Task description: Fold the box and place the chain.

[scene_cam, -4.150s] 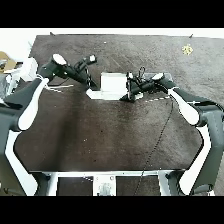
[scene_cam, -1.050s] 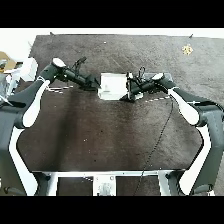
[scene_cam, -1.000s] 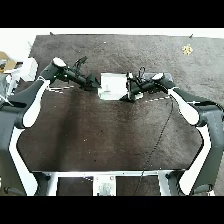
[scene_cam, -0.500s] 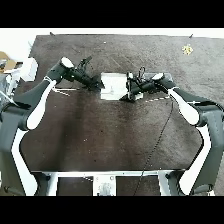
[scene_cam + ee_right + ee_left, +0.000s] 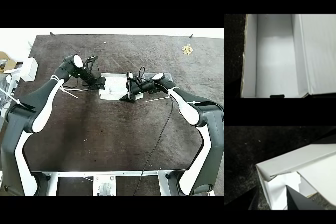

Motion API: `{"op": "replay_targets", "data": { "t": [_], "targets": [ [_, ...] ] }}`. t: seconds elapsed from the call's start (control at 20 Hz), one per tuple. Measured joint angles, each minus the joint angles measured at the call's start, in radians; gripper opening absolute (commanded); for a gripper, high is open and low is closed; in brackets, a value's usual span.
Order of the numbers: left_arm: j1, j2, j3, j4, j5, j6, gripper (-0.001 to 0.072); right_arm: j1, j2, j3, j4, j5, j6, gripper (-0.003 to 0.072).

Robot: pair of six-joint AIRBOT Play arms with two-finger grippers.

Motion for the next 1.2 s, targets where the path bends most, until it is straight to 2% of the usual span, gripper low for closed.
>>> {"op": "replay_targets", "data": {
  "t": [0.25, 0.5, 0.8, 1.2],
  "targets": [
    [-0.042, -0.004, 0.021, 0.105, -0.007, -0.078, 0.0372, 0.0, 0.0, 0.0, 0.0, 0.0, 0.0, 0.0445],
    [-0.104, -0.01, 0.049, 0.298, -0.039, -0.183, 0.0373, 0.0, 0.0, 0.0, 0.0, 0.0, 0.0, 0.0445],
    [-0.155, -0.011, 0.056, 0.459, -0.049, -0.276, 0.0372, 0.0, 0.0, 0.0, 0.0, 0.0, 0.0, 0.0445],
    [-0.19, -0.024, 0.061, 0.537, -0.031, -0.365, 0.0372, 0.0, 0.0, 0.0, 0.0, 0.0, 0.0, 0.0445]
  ]
}}
